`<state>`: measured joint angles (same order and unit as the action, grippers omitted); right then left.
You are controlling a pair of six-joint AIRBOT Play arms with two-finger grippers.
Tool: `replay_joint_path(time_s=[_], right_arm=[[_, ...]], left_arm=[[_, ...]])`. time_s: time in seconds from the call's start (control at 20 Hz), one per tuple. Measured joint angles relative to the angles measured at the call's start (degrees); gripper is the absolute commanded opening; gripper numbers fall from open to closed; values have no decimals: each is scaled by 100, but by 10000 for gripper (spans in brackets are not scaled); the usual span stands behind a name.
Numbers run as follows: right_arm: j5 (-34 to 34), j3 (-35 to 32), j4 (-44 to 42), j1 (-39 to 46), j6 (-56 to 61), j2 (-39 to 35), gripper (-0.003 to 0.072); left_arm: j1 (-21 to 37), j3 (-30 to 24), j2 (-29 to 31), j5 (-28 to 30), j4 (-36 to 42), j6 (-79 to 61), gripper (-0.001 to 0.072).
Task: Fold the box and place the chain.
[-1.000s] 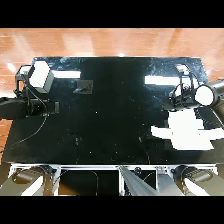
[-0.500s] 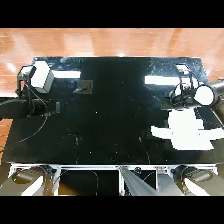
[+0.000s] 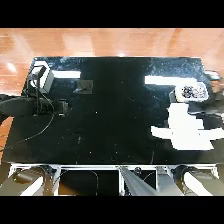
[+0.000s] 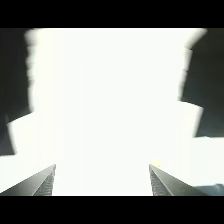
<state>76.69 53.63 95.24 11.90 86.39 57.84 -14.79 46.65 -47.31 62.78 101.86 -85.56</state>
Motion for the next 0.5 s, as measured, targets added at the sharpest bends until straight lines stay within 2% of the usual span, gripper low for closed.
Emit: replay_joint_path(time_s=[0.25,0.35,0.5], right_arm=[[-824,2,-1115,2745,-570,278,720],[-905,101,-1397,3591,-975,627,720],[-807,636,-1633,4520,-1401,1268,720]], left_arm=[[-15,0,-4,-243,42,42,619],[-17,-2,-4,-428,57,42,619],[-17,-2,-4,-761,63,90,620]])
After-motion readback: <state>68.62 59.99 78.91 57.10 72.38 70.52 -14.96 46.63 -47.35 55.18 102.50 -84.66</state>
